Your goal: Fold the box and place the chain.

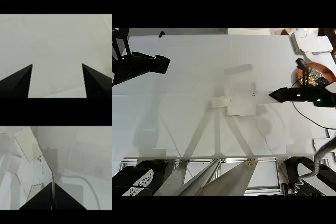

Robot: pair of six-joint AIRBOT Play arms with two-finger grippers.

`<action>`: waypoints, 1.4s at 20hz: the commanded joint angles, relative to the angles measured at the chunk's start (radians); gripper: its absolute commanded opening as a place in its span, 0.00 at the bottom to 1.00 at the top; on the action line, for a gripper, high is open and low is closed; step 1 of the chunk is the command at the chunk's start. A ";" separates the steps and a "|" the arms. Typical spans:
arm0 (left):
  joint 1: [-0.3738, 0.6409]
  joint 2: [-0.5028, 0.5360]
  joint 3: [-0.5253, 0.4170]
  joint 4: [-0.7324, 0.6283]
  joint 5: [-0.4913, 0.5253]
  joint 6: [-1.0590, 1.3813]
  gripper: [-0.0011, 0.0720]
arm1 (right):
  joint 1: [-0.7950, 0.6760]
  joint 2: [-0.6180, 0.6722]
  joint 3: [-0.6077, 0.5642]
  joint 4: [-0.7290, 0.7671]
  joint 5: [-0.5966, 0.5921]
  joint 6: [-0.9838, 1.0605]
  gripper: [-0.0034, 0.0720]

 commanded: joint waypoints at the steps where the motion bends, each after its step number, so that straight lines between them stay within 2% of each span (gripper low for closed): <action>1: -0.001 -0.001 0.001 0.000 0.000 0.000 0.97 | 0.214 0.013 -0.120 0.121 -0.361 -0.032 0.05; 5: -0.001 -0.001 0.001 0.000 0.000 0.000 0.97 | 0.409 0.011 -0.181 0.204 -0.658 -0.030 0.05; 8: -0.001 -0.001 0.001 0.000 0.000 0.000 0.97 | 0.486 -0.013 -0.193 0.234 -0.772 -0.026 0.05; 14: -0.001 -0.001 0.001 0.000 0.000 0.000 0.97 | 0.507 -0.081 -0.205 0.277 -0.848 -0.019 0.05; 28: -0.001 -0.001 0.001 0.000 0.000 0.000 0.97 | 0.507 -0.080 -0.204 0.274 -0.842 -0.020 0.06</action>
